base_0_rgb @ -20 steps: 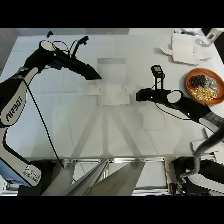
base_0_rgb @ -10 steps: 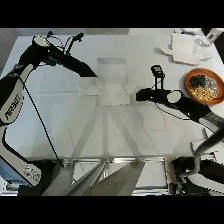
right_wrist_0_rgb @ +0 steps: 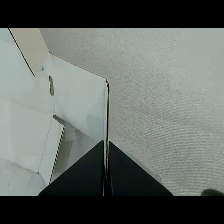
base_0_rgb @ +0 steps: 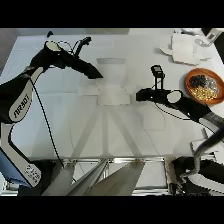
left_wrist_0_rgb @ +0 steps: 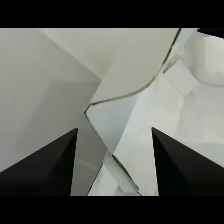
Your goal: Fold the box and place the chain.
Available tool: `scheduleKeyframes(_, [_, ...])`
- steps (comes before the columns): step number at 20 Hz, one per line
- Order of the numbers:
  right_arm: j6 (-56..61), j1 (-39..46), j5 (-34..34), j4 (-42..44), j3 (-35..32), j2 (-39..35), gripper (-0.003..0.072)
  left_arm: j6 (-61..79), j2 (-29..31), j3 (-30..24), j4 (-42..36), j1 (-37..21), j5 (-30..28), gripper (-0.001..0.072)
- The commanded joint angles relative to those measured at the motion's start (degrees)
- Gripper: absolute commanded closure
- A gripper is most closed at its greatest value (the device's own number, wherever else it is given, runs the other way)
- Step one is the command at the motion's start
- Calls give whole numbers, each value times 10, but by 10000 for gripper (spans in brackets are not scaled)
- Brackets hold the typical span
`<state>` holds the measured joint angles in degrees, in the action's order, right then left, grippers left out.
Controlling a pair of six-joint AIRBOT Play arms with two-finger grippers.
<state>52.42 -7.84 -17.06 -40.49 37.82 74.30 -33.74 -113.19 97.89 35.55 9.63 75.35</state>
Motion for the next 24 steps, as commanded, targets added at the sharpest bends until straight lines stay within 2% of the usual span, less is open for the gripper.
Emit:
scheduleKeyframes(1, [0, -1, 0, 0, 0, 0, 676, 52, -2, 0, 1, 21, -27, 269])
scheduleKeyframes(5, [0, -1, 0, 0, 0, 0, 676, 105, -2, 0, 19, 34, 1, 277])
scheduleKeyframes(9, [0, -1, 0, 0, 0, 0, 676, 130, -2, 0, 57, 42, 17, 325])
scheduleKeyframes(10, [0, -1, 0, 0, 0, 0, 676, 133, -2, 0, 57, 42, 17, 395])
scheduleKeyframes(11, [0, -1, 0, 0, 0, 0, 676, 137, -2, 0, 57, 42, 16, 531])
scheduleKeyframes(12, [0, -1, 0, 0, 0, 0, 676, 144, -2, 0, 57, 42, 16, 633])
scheduleKeyframes(13, [0, -1, 0, 0, 0, 0, 676, 143, -2, 0, 56, 42, 16, 692])
scheduleKeyframes(24, [0, -1, 0, 0, 0, 0, 676, 143, -1, 0, 56, 40, 21, 699])
